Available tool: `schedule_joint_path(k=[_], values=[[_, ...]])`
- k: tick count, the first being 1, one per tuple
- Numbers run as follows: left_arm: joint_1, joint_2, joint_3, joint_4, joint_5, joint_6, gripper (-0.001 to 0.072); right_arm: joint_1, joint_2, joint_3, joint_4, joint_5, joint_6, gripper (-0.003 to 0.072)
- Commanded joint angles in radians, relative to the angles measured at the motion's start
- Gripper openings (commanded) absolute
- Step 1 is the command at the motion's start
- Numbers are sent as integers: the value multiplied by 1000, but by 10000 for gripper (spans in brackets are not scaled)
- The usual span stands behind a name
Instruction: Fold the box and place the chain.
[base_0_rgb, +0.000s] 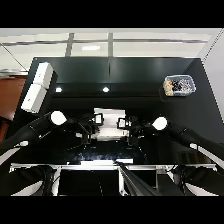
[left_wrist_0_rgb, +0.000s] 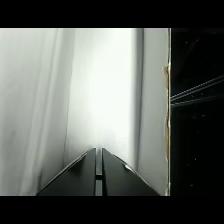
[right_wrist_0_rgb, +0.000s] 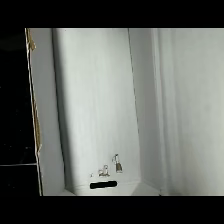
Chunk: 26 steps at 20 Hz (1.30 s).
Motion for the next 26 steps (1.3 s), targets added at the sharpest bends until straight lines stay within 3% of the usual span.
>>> schedule_joint_path(k=[1,2,5,7,8,9,11,12,14,18,22,26], values=[[-8,-8,0,4,12,0,71,1,0,0,0,0,-1,424],[-8,-8,0,4,9,0,100,1,0,0,0,0,0,425],[-8,-8,0,4,-11,0,309,1,0,0,0,0,-1,425],[-8,-8,0,6,-32,0,309,1,0,0,0,0,0,425],[-8,-8,0,9,-39,0,223,1,0,0,0,0,0,425],[-8,-8,0,7,-43,0,219,1,0,0,0,0,0,425],[-6,-8,0,-3,-42,-2,509,1,0,0,0,0,-1,425],[-2,-8,0,-3,-44,-4,468,1,0,0,0,0,0,425],[13,-3,11,51,-76,-44,26,1,0,0,0,0,0,424],[127,115,38,214,-207,-289,25,1,0,0,0,0,0,425],[399,259,37,223,-239,-629,26,1,0,0,0,0,0,425],[660,220,35,222,-343,-1049,28,1,0,0,0,0,0,425]])
